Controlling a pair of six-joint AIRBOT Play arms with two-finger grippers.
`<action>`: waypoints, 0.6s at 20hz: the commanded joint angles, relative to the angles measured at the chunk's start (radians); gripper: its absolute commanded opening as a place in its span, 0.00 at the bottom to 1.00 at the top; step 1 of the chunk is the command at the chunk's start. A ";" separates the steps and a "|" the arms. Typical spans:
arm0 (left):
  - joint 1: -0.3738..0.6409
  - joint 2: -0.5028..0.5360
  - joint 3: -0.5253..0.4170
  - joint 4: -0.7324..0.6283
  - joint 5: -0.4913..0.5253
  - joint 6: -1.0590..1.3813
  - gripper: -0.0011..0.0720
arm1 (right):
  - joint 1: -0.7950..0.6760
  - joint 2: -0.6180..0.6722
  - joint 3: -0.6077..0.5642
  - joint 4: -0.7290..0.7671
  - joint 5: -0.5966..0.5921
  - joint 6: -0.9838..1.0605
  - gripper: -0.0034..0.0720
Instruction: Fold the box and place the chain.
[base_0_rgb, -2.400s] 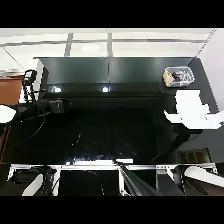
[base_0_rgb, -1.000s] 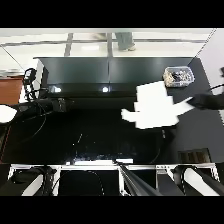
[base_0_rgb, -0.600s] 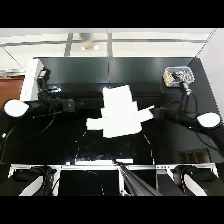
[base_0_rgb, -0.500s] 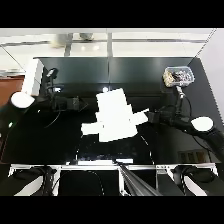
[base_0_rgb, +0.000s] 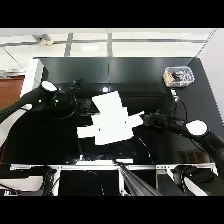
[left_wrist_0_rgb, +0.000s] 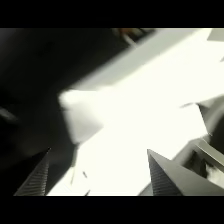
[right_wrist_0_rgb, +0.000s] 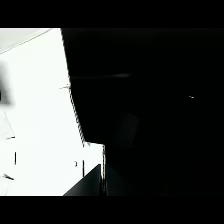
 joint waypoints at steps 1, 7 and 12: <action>-0.008 -0.090 0.015 -0.168 -0.140 0.213 0.86 | 0.005 0.000 0.000 0.001 -0.003 0.002 0.07; -0.065 -0.113 0.084 -0.031 -0.251 0.399 0.71 | 0.005 0.000 0.000 0.001 -0.003 0.002 0.07; -0.080 -0.182 0.191 0.043 -0.352 0.401 0.16 | 0.005 0.000 0.000 0.001 -0.003 0.002 0.07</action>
